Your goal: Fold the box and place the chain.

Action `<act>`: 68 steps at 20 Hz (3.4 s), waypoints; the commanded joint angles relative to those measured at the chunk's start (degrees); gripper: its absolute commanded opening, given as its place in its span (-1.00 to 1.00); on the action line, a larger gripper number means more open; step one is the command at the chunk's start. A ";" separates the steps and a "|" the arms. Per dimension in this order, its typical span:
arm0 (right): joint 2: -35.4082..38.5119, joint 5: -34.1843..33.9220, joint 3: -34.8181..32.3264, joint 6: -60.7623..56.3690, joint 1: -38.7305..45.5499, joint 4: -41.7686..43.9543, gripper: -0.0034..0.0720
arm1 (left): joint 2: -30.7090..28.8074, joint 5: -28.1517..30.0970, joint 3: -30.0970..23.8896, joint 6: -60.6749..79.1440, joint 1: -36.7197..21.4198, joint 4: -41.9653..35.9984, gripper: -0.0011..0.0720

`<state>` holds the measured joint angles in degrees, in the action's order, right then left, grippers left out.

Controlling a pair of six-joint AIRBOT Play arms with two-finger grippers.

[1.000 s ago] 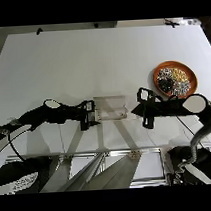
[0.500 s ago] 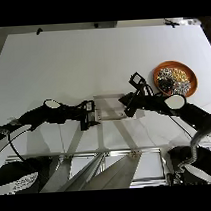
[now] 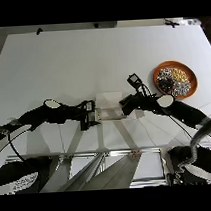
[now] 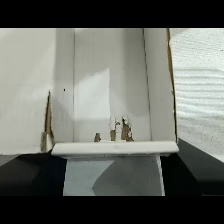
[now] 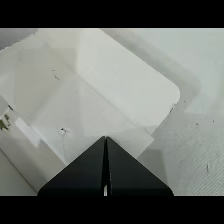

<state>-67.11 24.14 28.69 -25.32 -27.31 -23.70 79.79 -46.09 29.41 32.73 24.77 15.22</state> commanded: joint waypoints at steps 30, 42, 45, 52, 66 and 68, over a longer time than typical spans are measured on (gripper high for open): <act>4.20 17.42 -1.11 35.95 4.28 -22.29 -0.42 | 0.00 0.00 0.04 0.02 -0.04 0.00 -0.56; 4.11 12.68 -1.11 36.15 3.08 -19.52 -0.51 | 0.00 0.02 0.04 0.02 -0.04 0.00 -0.56; 4.11 12.59 -1.11 36.15 2.78 -19.54 -0.52 | 0.00 0.02 0.04 0.02 -0.04 0.00 -0.56; 4.11 10.82 -1.11 35.39 2.08 -22.99 -0.73 | 0.00 0.02 0.04 0.02 -0.04 0.00 -0.56; 4.09 10.34 -1.11 35.89 -2.01 -19.32 -0.63 | 0.00 0.02 0.04 0.02 -0.04 0.00 -0.56; 4.02 10.54 -1.11 35.89 -2.01 -19.32 -0.62 | 0.00 0.02 0.04 0.02 -0.04 0.00 -0.56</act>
<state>-63.02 34.37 27.59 10.52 -28.99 -43.24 79.79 -46.26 29.41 32.84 24.73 15.40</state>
